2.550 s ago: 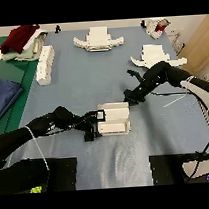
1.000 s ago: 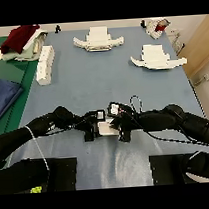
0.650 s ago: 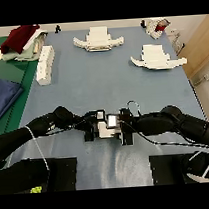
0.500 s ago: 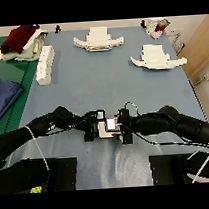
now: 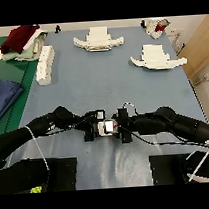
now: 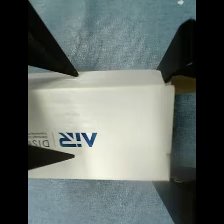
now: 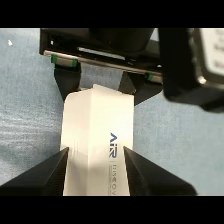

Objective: Fold the box.

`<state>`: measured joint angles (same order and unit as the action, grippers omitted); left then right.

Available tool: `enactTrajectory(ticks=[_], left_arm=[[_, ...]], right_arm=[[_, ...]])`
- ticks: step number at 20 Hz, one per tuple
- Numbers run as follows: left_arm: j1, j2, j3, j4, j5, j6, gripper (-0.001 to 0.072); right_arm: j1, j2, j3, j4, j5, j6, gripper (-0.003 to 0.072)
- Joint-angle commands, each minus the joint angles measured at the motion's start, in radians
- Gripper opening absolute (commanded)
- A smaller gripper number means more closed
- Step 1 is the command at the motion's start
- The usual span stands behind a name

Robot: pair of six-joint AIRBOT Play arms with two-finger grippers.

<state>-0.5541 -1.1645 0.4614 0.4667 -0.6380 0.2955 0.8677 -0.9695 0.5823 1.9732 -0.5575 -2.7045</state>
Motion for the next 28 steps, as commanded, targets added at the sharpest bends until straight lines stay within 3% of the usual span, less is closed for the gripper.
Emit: enactTrajectory(ticks=[1, 9, 11, 13, 15, 28], left_arm=[[0.001, 0.000, 0.000, 0.001, 0.000, 0.001, 0.0390], [0.001, 0.000, 0.000, 0.001, 0.000, 0.001, 0.0390], [0.000, 0.000, 0.000, 0.001, 0.000, 0.001, 0.0390], [0.001, 0.000, 0.000, 0.001, 0.000, 0.001, 0.0390], [0.000, 0.000, 0.000, 0.001, 0.000, 0.001, 0.0390], [0.000, 0.000, 0.000, 0.001, 0.000, 0.001, 0.0390]], right_arm=[[0.001, 0.026, 0.000, -0.003, 0.000, -0.002, 0.0508], [0.001, 0.056, 0.008, -0.049, 0.031, -0.002, 0.0503], [0.001, 0.056, 0.014, -0.056, 0.039, -0.002, 0.0354], [0.000, 0.053, 0.016, -0.058, 0.040, -0.001, 0.0350], [0.000, 0.040, 0.016, -0.058, 0.040, -0.001, 0.0283], [0.024, -0.004, 0.014, -0.001, -0.029, -0.001, 0.0281]])
